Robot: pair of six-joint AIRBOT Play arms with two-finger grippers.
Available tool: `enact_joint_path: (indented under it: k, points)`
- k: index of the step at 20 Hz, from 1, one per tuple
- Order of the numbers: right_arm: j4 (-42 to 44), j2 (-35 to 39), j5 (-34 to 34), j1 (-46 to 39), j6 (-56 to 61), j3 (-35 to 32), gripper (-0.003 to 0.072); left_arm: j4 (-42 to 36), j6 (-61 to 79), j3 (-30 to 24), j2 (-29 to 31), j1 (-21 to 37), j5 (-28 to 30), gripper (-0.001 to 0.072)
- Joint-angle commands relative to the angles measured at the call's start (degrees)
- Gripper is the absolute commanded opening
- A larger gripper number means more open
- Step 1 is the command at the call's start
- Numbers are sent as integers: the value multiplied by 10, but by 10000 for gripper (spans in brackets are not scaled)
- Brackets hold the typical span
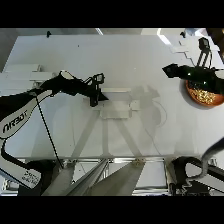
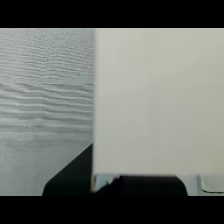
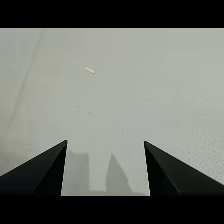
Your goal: Fold the box and place the chain.
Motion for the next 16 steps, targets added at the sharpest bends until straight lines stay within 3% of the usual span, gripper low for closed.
enact_joint_path:
  k: [1,16]
  points:
    - [0,0,0,0,0,0,532,8,-2,0,0,0,0,8]
    - [0,0,0,0,0,0,532,7,-2,0,0,0,-2,15]
